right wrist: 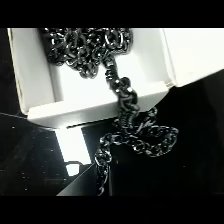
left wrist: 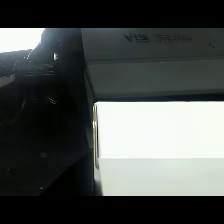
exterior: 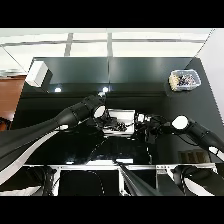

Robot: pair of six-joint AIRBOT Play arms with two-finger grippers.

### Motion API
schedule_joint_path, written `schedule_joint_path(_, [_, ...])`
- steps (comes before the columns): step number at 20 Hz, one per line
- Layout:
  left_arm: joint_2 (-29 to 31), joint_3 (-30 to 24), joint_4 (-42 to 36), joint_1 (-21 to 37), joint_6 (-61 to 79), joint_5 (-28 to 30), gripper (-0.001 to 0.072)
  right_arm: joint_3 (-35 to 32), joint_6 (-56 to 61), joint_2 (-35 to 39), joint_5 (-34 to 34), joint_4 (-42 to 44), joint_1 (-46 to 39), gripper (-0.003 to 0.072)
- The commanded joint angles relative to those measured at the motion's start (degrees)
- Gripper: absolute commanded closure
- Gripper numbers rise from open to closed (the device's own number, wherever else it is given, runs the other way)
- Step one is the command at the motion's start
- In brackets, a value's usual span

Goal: Fold the box and place the chain.

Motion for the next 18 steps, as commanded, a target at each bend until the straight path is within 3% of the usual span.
schedule_joint_path(1, [0.0, 0.0, 0.0, 0.0, 0.0, 0.0, 0.0679, 0.0, 0.1, 0.1, 2.0, 0.4, 0.1, 0.0632])
schedule_joint_path(5, [0.0, 0.0, 0.0, 0.0, 0.0, 0.0, 0.0679, 0.6, 12.5, 3.0, 1.7, 0.8, -0.5, 0.0673])
schedule_joint_path(10, [0.0, 0.0, 0.0, 0.0, 0.0, 0.0, 0.0679, 3.8, 23.8, 12.8, 8.0, 0.0, -1.9, 0.0673])
schedule_joint_path(14, [0.0, 0.0, 0.0, 0.0, 0.0, 0.0, 0.0679, 12.2, 37.2, 20.0, 13.1, 0.6, -5.5, 0.0673])
schedule_joint_path(16, [0.0, 0.0, 0.0, 0.0, 0.0, 0.0, 0.0679, 18.2, 47.2, 21.7, 18.2, 5.1, -7.4, 0.0673])
schedule_joint_path(18, [0.0, 0.0, 0.0, 0.0, 0.0, 0.0, 0.0679, 24.0, 49.2, 21.7, 23.8, 11.5, -8.7, 0.0673])
